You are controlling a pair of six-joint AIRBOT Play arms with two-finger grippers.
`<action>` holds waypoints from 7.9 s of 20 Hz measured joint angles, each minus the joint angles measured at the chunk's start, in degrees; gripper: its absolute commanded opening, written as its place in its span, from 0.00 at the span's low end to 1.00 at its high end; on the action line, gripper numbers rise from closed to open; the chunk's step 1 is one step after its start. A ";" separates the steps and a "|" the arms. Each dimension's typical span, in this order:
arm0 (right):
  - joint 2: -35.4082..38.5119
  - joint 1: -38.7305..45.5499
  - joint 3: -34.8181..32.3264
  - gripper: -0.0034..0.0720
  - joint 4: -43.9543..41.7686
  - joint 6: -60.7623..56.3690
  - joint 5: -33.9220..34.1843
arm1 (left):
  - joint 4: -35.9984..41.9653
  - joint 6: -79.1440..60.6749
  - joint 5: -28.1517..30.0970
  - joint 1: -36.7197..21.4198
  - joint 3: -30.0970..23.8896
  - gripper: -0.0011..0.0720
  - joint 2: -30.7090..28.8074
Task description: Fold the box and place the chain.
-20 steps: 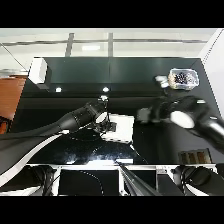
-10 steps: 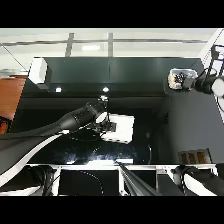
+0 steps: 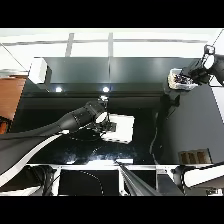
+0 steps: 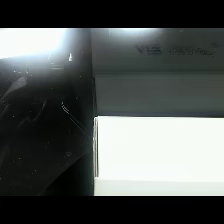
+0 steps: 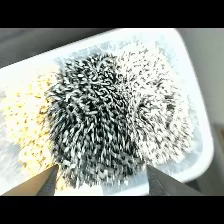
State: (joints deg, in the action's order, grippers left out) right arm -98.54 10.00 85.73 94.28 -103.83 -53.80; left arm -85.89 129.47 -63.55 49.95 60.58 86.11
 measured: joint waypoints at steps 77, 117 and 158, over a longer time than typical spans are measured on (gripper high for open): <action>-0.31 6.51 4.55 0.45 -19.56 19.98 -2.27 | 1.18 -0.04 0.94 0.00 0.00 0.06 0.00; 29.18 8.15 13.51 0.10 -21.92 23.87 -4.26 | 2.58 -0.04 2.14 0.00 0.00 0.06 0.00; 43.87 -35.26 -30.18 0.10 -47.45 31.71 -24.20 | 2.60 -0.20 3.08 0.00 -0.02 0.06 0.00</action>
State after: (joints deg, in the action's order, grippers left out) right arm -54.68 -25.26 55.55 46.83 -72.12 -78.00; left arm -83.29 129.27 -60.47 49.95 60.55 86.11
